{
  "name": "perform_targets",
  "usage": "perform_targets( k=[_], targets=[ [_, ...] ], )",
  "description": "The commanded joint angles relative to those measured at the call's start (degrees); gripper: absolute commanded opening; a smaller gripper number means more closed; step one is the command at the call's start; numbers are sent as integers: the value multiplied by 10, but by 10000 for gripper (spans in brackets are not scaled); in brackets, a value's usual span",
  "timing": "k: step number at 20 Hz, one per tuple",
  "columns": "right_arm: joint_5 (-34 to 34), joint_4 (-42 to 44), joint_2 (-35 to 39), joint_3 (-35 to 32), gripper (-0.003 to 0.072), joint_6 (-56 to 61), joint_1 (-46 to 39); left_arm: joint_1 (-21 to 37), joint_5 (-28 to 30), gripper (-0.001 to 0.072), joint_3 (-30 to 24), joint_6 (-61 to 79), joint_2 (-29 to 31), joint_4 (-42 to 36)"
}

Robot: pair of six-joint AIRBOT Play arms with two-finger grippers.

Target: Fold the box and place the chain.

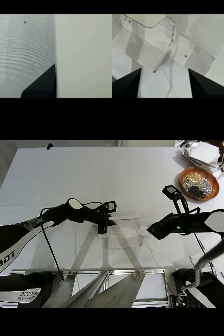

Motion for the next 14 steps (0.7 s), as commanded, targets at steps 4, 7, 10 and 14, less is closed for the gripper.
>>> perform_targets(
  k=[4,7,10,14],
  targets=[
    [1,-1,1,0,640,0,0,0,-5,6,0,0,1,10],
    [1,-1,1,0,641,-8,1,0,-7,15,0,0,1,10],
    [5,18,1,0,641,-64,1,0,-6,29,0,0,1,10],
    [21,62,1,-8,639,-172,1,0,-7,29,0,0,1,10]
  ],
)
